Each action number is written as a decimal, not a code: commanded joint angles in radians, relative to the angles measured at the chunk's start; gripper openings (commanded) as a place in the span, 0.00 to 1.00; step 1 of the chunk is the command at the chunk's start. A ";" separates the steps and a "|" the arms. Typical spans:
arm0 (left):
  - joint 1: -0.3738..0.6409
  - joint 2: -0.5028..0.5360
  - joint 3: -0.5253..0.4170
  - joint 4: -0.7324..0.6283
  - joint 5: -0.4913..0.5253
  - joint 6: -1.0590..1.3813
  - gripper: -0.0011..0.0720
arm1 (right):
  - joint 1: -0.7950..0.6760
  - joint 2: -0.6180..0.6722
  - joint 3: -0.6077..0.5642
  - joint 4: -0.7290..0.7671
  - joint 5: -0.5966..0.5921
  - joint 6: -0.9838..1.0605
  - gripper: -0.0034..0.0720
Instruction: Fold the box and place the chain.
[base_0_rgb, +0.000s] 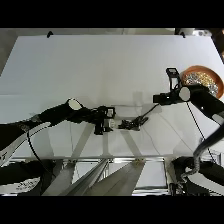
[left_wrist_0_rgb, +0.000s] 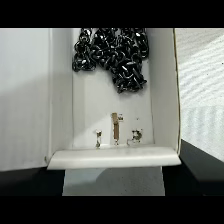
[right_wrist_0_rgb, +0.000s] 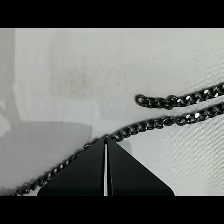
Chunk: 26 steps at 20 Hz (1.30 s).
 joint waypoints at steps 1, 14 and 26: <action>0.000 0.000 0.000 0.000 0.000 0.000 0.48 | 0.000 0.021 0.001 -0.003 0.045 -0.016 0.22; 0.000 0.000 0.000 0.000 0.000 0.000 0.48 | 0.000 -0.089 0.001 0.046 0.027 0.000 0.47; 0.000 0.000 0.000 0.000 0.000 0.000 0.48 | 0.004 -0.121 0.001 0.047 0.030 -0.010 0.06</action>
